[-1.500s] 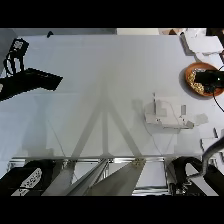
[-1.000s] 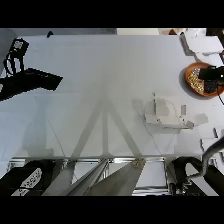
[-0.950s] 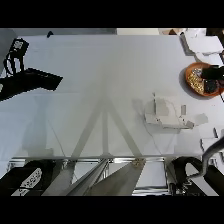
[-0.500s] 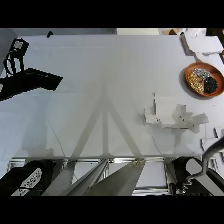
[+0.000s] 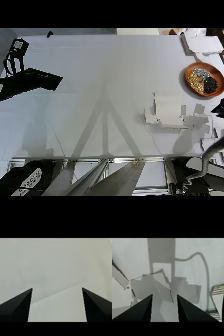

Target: Fold the box and place the chain.

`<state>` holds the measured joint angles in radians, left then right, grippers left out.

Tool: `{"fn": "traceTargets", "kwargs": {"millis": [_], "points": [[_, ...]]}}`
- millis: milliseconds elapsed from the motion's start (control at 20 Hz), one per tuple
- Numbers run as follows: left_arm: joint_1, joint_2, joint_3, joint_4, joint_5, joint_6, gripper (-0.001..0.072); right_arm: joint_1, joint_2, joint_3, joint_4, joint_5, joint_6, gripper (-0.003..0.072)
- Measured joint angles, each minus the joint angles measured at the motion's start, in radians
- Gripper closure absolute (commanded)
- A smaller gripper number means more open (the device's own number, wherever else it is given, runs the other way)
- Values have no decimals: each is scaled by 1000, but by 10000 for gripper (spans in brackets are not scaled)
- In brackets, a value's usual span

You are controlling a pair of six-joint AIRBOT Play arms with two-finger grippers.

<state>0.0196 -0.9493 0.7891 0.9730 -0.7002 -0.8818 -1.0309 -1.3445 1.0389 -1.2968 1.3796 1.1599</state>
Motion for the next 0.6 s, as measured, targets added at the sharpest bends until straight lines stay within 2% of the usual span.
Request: {"fn": "traceTargets", "kwargs": {"millis": [600], "points": [[0,0,0,0,0,0,10,-10,-252,1,90,52,-103,340]]}}
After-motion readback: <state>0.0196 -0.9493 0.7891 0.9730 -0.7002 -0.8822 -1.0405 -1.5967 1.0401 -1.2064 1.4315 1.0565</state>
